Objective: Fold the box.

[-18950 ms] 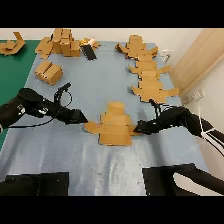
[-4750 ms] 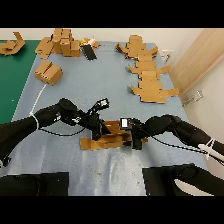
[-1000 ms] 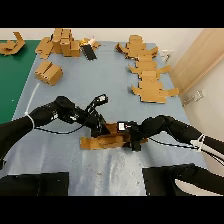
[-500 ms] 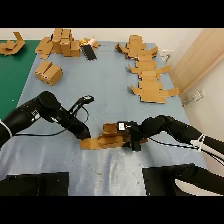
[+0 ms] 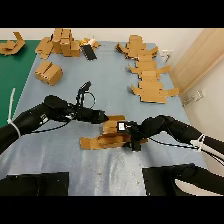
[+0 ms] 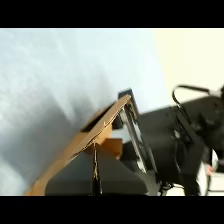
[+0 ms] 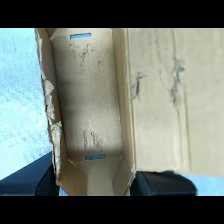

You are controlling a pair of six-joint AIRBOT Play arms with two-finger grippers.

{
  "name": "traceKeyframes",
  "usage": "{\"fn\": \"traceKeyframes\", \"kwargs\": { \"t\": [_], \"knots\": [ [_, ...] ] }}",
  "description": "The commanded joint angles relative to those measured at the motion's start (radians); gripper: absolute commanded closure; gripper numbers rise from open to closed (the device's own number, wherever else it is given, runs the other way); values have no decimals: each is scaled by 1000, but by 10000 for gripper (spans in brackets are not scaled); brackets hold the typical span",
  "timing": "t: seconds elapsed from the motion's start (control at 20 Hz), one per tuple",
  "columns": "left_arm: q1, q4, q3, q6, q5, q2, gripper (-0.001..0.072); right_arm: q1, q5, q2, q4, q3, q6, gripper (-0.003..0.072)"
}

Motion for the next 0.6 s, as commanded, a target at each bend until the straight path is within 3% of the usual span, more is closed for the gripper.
{"fn": "traceKeyframes", "kwargs": {
  "t": [0.0, 0.25, 0.55],
  "knots": [
    [0, -11, 46, 6, 63, -115, 700, 1, -2, 0, 0, 0, 0, 185],
    [-2, 122, 53, -114, -12, -257, 700, 1, -2, 0, 0, 0, 0, 185],
    [-24, 100, 73, -112, -33, -268, 699, 1, -2, 0, 0, 0, 0, 185]
  ]
}}
